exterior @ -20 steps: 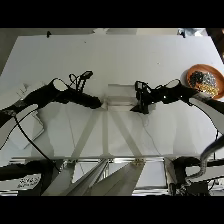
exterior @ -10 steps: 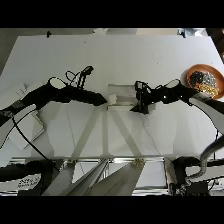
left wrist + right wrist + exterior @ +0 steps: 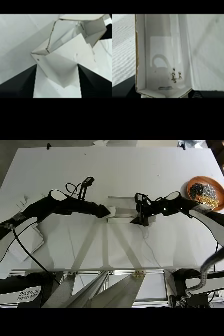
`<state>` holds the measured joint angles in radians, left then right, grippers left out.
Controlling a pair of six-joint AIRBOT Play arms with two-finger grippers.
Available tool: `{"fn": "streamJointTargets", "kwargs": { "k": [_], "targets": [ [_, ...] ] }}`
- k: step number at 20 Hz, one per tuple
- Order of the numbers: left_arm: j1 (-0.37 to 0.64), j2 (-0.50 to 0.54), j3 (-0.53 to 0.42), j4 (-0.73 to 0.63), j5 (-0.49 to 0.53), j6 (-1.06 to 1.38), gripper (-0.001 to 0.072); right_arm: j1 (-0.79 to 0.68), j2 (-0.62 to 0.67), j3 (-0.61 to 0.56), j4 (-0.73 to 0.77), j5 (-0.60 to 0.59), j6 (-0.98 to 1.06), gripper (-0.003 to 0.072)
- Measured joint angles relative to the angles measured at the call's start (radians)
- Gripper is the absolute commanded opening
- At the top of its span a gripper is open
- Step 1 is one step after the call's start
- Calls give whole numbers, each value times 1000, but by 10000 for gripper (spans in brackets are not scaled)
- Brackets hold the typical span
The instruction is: Fold the box and place the chain.
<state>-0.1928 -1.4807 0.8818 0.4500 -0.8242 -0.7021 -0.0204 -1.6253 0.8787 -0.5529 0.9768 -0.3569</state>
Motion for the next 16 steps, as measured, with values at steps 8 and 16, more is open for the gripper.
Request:
{"fn": "streamJointTargets", "kwargs": {
  "k": [8,16],
  "targets": [
    [-74,-20,0,-14,120,-55,560,0,0,0,0,0,0,398],
    [-120,-22,1,42,203,-194,555,0,0,0,0,0,0,398]
  ]
}}
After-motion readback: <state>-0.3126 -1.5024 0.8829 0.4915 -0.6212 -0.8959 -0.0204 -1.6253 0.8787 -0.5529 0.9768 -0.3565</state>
